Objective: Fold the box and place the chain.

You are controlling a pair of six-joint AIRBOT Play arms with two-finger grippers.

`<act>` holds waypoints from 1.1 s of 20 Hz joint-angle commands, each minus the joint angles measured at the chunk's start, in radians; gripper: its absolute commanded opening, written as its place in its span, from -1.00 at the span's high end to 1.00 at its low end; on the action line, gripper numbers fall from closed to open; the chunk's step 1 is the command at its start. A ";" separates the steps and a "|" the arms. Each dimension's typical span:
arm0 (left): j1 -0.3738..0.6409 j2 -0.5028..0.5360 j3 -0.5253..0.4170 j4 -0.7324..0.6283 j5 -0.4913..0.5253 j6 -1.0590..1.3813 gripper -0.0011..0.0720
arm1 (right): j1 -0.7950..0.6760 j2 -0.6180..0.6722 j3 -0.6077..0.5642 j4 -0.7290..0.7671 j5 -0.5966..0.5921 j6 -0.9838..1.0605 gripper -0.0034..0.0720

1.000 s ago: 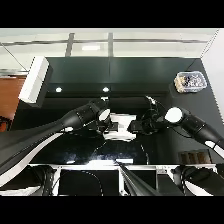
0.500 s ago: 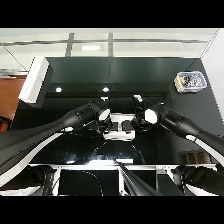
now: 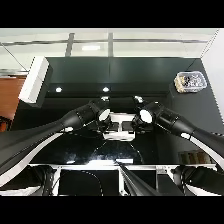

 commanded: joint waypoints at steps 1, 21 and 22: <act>0.000 0.000 0.000 0.000 0.001 0.000 0.90 | 0.001 -0.009 0.002 -0.002 0.018 0.024 0.26; 0.000 0.000 0.000 -0.003 -0.003 0.000 0.90 | 0.030 -0.056 0.002 0.017 0.000 0.045 0.71; 0.000 0.000 0.000 -0.003 -0.003 0.000 0.90 | 0.030 -0.056 0.002 0.018 0.000 0.045 0.49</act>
